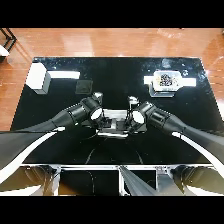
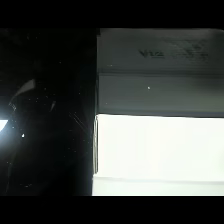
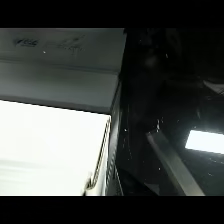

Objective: Fold the box and place the chain.

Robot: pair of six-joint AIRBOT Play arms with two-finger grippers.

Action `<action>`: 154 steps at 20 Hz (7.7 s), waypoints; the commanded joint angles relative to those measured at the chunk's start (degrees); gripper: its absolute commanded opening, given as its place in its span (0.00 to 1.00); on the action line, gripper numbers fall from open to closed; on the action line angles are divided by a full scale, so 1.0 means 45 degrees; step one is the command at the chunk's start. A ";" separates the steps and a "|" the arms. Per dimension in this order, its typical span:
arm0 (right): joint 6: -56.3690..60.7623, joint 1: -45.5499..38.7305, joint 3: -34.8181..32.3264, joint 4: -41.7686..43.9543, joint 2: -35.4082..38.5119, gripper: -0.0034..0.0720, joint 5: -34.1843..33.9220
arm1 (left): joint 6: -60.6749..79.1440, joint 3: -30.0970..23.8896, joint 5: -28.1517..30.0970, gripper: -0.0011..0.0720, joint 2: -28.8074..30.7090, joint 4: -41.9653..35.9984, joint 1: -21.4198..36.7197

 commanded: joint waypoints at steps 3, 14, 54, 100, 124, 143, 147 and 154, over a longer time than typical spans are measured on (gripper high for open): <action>0.0053 0.0005 0.0277 -0.0102 -0.0233 0.21 -0.0160 | 0.0005 0.0005 -0.0044 0.04 -0.0005 0.0015 0.0010; -0.0209 0.0005 0.0651 -0.0010 -0.0423 0.09 -0.0015 | 0.0005 0.0005 -0.0044 0.04 -0.0005 0.0015 0.0010; -0.0398 0.0029 0.0952 -0.0316 -0.1044 0.09 0.0010 | 0.0010 0.0005 -0.0073 0.04 -0.0005 0.0010 0.0010; -0.6737 -0.9845 1.0239 -0.1802 -0.6722 0.82 -0.0495 | 0.0005 0.0019 0.0291 0.04 -0.0005 0.0005 0.0010; -0.8106 -0.9918 1.0404 -0.1598 -0.5785 0.07 0.0787 | 0.0005 0.0019 0.0296 0.04 -0.0005 0.0010 0.0010; -0.9651 -1.0069 1.0676 0.0622 0.3541 0.07 0.2535 | 0.0010 0.0024 0.0296 0.04 -0.0005 0.0044 0.0015; -0.9860 -0.9962 1.0593 0.1651 0.4444 0.07 0.4192 | 0.0010 0.0024 0.0306 0.04 -0.0005 0.0044 0.0015; -1.0681 -0.7742 1.0448 0.2181 0.5032 0.07 0.6421 | 0.0005 0.0024 0.0306 0.04 -0.0005 0.0015 0.0015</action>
